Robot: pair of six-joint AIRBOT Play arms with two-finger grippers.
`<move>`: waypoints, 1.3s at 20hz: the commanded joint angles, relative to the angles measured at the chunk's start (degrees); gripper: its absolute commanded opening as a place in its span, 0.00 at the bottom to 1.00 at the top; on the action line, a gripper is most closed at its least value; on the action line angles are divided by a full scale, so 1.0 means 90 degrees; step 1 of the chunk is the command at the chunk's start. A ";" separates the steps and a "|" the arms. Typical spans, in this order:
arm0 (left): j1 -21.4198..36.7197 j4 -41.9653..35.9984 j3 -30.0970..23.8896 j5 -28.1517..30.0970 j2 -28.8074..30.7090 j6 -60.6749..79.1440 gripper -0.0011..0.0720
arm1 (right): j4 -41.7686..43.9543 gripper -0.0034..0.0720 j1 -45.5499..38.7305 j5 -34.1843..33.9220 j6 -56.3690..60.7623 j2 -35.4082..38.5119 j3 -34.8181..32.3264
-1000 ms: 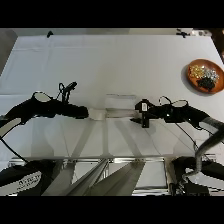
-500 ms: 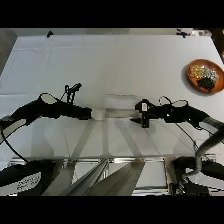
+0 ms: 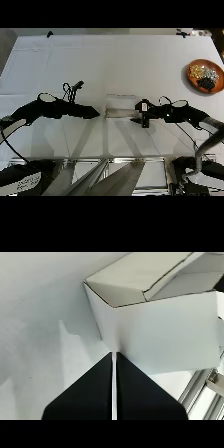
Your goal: Fold the box and place the chain.
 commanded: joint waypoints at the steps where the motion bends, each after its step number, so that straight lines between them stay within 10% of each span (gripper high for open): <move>1: 0.0131 -0.0112 0.0002 -0.0189 0.0005 0.0189 0.07 | 0.0002 0.58 0.0002 0.0000 0.0000 0.0002 0.0002; 8: 0.0219 -0.1056 0.0002 -0.0515 0.0000 0.0920 0.31 | 0.0005 0.58 0.0002 0.0000 0.0000 0.0002 0.0002; 13: 0.0219 -0.0828 0.0002 -0.0478 -0.0007 0.0879 0.29 | 0.0005 0.58 0.0002 0.0000 0.0000 0.0002 0.0002; 16: 0.0216 -0.0663 0.0002 -0.0347 -0.0007 0.0597 0.03 | 0.0002 0.58 0.0002 0.0000 0.0000 0.0002 0.0002; 18: 0.0216 -0.0588 0.0002 -0.0347 -0.0007 0.0529 0.05 | 0.0002 0.58 0.0002 0.0000 0.0000 0.0002 0.0002; 21: 0.0216 -0.0464 0.0002 -0.0352 -0.0007 0.0136 0.50 | 0.0002 0.58 0.0002 0.0000 0.0000 0.0002 0.0002; 26: 0.0219 -0.0308 0.0002 -0.0194 -0.0007 -0.0257 0.50 | 0.0002 0.58 0.0002 0.0000 0.0000 0.0002 0.0002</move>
